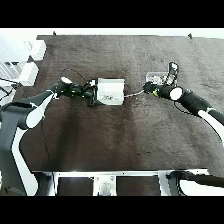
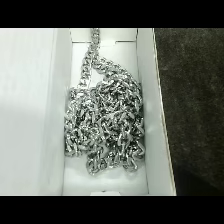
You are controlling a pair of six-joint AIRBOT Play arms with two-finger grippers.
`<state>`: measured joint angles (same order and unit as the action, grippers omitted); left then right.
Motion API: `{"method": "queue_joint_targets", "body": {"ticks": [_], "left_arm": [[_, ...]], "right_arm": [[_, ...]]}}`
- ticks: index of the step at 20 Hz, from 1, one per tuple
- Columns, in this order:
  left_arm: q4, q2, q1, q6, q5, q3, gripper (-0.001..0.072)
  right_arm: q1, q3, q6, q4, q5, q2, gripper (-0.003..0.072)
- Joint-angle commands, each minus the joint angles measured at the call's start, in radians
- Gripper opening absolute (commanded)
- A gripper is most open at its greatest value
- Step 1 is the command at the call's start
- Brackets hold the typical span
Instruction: Fold the box and place the chain.
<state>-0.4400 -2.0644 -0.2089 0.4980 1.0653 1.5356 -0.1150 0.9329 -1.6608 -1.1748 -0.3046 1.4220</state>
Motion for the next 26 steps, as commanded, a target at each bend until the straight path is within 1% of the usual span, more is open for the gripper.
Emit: {"method": "queue_joint_targets", "body": {"ticks": [1,3,7,9,10,11,12,13,15,18,20,23,26], "left_arm": [[0.0,0.0,0.0,0.0,-0.001,0.0,0.031],[0.0,0.0,0.0,0.0,-0.001,0.0,0.0309],[0.0,0.0,0.0,0.0,-0.001,0.0,0.0309],[0.0,0.0,0.0,0.0,-0.001,0.0,0.0309],[0.0,0.0,0.0,0.0,-0.001,0.0,0.031],[0.0,0.0,0.0,0.0,-0.001,0.0,0.0309],[0.0,0.0,0.0,0.0,-0.002,0.0,0.031],[0.0,0.0,0.0,0.0,-0.002,0.0,0.031],[0.0,0.0,0.0,0.0,0.001,0.0,0.0309],[0.0,0.0,0.0,0.0,0.0,0.0,0.0309],[0.0,0.0,0.0,0.0,0.0,0.0,0.0309],[0.0,0.0,0.0,0.0,0.0,0.0,0.0309],[0.0,0.0,0.0,0.0,0.0,0.0,0.031]], "right_arm": [[0.035,0.074,0.097,0.118,0.01,0.148,0.0519],[0.036,0.127,0.1,0.118,0.005,0.211,0.0518],[0.035,0.201,0.103,0.12,0.003,0.271,0.0517],[0.035,0.235,0.103,0.121,0.004,0.301,0.0489],[0.034,0.249,0.103,0.121,0.002,0.314,0.0395],[0.029,0.257,0.107,0.12,-0.004,0.316,0.0188],[0.019,0.257,0.132,0.118,-0.024,0.298,0.0015],[0.002,0.254,0.16,0.117,-0.043,0.262,0.0014],[-0.045,0.226,0.198,0.116,-0.084,0.135,0.0013],[-0.123,0.182,0.206,0.082,-0.105,-0.08,0.0013],[-0.175,0.181,0.2,0.067,-0.14,-0.183,0.0013],[-0.278,0.181,0.179,0.063,-0.146,-0.274,0.0013],[-0.37,0.183,0.128,0.064,-0.144,-0.294,0.0013]]}}
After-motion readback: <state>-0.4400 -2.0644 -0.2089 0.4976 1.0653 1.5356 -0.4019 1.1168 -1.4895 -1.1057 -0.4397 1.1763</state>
